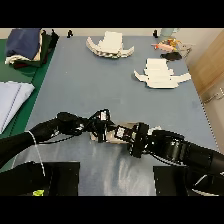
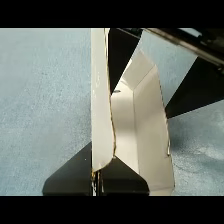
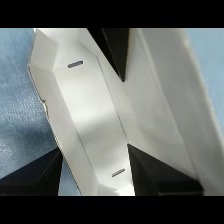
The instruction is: Fold the box.
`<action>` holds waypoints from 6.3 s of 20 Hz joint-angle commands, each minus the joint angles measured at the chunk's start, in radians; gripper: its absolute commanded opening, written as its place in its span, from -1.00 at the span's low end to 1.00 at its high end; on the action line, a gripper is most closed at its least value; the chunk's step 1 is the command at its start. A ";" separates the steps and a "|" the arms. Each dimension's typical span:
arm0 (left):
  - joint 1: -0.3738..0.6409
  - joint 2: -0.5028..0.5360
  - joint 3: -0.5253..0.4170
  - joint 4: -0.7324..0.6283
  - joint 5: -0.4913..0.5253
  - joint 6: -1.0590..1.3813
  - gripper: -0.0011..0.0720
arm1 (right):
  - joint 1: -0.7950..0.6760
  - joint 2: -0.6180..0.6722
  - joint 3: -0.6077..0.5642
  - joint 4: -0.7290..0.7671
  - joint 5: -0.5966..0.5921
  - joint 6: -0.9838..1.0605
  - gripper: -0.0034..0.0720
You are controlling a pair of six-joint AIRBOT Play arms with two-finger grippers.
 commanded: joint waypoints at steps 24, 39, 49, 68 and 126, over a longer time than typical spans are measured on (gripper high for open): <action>0.000 0.000 0.000 0.001 0.000 0.001 -0.93 | -0.456 0.063 0.004 0.636 0.085 -0.809 1.00; 0.000 0.000 0.000 0.001 0.000 0.001 -0.93 | -0.784 -0.151 -0.029 1.152 0.249 -1.479 1.00; 0.000 0.000 0.000 0.001 0.000 0.001 -0.93 | -0.784 -0.154 -0.028 1.151 0.274 -1.444 1.00; 0.000 0.000 0.000 0.000 0.000 0.001 -0.93 | -0.784 -0.159 -0.029 1.132 0.265 -1.667 0.97; 0.000 0.000 0.000 0.001 0.000 0.001 -0.93 | -0.792 -0.179 -0.085 1.166 0.134 -1.796 0.47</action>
